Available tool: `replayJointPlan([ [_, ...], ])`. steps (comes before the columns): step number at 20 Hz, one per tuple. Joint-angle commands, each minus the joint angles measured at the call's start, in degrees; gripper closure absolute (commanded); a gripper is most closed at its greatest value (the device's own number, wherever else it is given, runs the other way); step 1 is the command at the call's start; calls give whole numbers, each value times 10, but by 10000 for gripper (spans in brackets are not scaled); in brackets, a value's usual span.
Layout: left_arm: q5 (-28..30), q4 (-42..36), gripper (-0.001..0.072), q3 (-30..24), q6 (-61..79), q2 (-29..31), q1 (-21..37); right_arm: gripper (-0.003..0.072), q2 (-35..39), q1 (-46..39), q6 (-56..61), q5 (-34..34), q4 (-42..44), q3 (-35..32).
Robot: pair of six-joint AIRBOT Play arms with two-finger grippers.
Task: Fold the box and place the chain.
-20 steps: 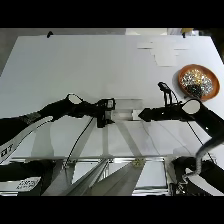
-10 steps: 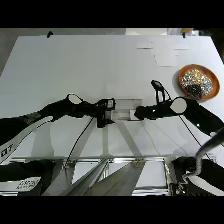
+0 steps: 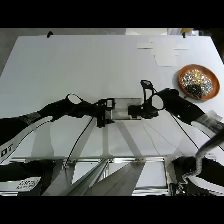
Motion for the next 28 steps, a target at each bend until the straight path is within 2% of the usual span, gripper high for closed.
replayJointPlan([
  [1,0,1,438,0,2,0,0,328,-40,23,67,64,-68,48],
  [4,-1,1,438,0,2,0,0,330,-51,34,103,75,-98,59],
  [7,-1,1,438,0,2,0,0,405,-51,34,104,75,-99,59],
  [8,-1,1,438,0,2,0,0,409,-51,34,112,79,-99,59],
  [12,-1,1,438,0,2,0,0,404,-51,34,129,84,-99,59],
  [15,-1,1,438,0,2,0,0,341,-51,33,129,85,-101,59],
  [28,-1,1,438,0,2,0,0,346,-74,37,127,79,-109,59],
])
